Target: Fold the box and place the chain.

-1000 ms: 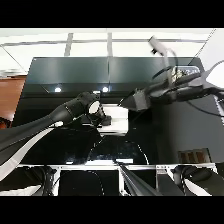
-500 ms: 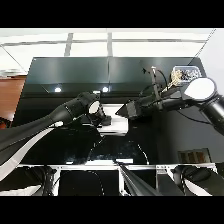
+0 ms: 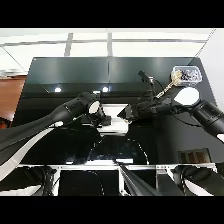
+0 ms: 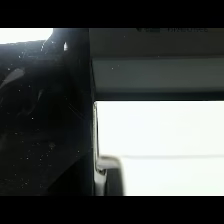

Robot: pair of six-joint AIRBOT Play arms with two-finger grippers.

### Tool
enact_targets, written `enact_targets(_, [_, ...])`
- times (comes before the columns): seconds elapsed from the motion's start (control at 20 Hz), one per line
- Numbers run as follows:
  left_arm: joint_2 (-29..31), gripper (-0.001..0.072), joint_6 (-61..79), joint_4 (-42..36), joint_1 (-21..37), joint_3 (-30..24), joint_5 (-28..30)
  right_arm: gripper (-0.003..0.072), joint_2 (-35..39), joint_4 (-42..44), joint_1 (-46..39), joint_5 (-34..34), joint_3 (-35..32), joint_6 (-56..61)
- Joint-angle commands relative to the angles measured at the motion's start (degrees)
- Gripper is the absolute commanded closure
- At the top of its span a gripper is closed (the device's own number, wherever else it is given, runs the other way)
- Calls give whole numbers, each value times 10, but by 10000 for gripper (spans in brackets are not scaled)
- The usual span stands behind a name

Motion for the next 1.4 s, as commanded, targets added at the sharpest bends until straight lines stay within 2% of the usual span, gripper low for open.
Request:
enact_targets(0.0, [0,679,0,0,0,0,0,659,-3,-1,0,-4,-2,0])
enact_targets(0.05, [0,679,0,0,0,0,0,578,-3,-1,0,-4,-2,2])
enact_targets(0.1, [0,679,0,0,0,0,0,356,-3,-1,0,-4,-2,6])
enact_targets(0.15, [0,679,0,0,0,0,0,296,-3,-2,0,-4,-2,6])
enact_targets(0.35, [0,679,0,0,0,0,0,297,4,-41,-69,23,-2,6])
enact_targets(0.5, [0,679,0,0,0,0,0,297,8,-151,-179,8,-2,9])
enact_targets(0.6, [0,679,0,0,0,0,0,296,8,-263,-242,-66,-11,54])
enact_targets(0.7, [0,679,0,0,0,0,0,297,5,-369,-289,-158,-36,147])
enact_targets(0.8, [0,679,0,0,0,0,0,293,-19,-422,-320,-230,-59,247])
enact_targets(0.85, [0,679,0,0,0,0,0,170,-41,-416,-328,-260,-61,253])
enact_targets(0.9, [0,679,0,0,0,0,0,-34,-70,-396,-332,-294,-56,253])
enact_targets(1.0, [0,679,0,1,1,0,0,-34,-129,-348,-333,-320,-20,253])
enact_targets(1.2, [0,679,0,0,1,0,-1,-34,-274,-325,-333,-266,124,253])
enact_targets(1.35, [0,679,0,0,1,0,-2,-34,-344,-286,-333,-236,205,253])
